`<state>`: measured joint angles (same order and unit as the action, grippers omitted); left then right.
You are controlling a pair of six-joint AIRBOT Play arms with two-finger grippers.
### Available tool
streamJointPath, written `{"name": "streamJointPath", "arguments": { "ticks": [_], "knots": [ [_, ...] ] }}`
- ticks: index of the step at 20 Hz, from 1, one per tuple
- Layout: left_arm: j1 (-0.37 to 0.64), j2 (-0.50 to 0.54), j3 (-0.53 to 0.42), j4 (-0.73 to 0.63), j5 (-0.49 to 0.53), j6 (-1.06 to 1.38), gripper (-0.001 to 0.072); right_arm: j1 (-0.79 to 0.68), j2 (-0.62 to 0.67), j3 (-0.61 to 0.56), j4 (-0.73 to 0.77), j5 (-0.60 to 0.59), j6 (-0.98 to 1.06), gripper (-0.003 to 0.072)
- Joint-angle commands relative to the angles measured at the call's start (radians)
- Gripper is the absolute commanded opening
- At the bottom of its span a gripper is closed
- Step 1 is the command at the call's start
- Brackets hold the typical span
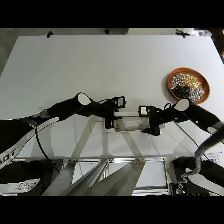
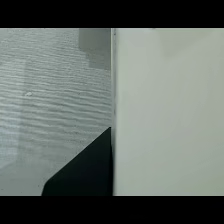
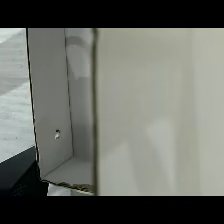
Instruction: Fold the box and place the chain.
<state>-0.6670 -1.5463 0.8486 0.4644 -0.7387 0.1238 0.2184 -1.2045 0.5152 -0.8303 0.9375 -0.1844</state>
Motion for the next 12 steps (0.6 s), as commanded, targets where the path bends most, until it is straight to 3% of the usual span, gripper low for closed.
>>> {"name": "streamJointPath", "arguments": {
  "ticks": [1,11,12],
  "knots": [
    [-0.001,0.0,0.0,0.0,0.002,0.0,0.001,0.001,-0.01,0.0,0.002,0.004,0.0,0.0636],
    [-0.001,0.0,0.0,0.0,0.002,0.0,0.001,0.001,-0.042,0.0,0.045,-0.037,-0.001,0.0635],
    [-0.001,0.0,0.0,0.0,0.002,0.0,0.001,0.001,-0.042,0.0,0.045,-0.037,-0.001,0.0599]
  ]
}}
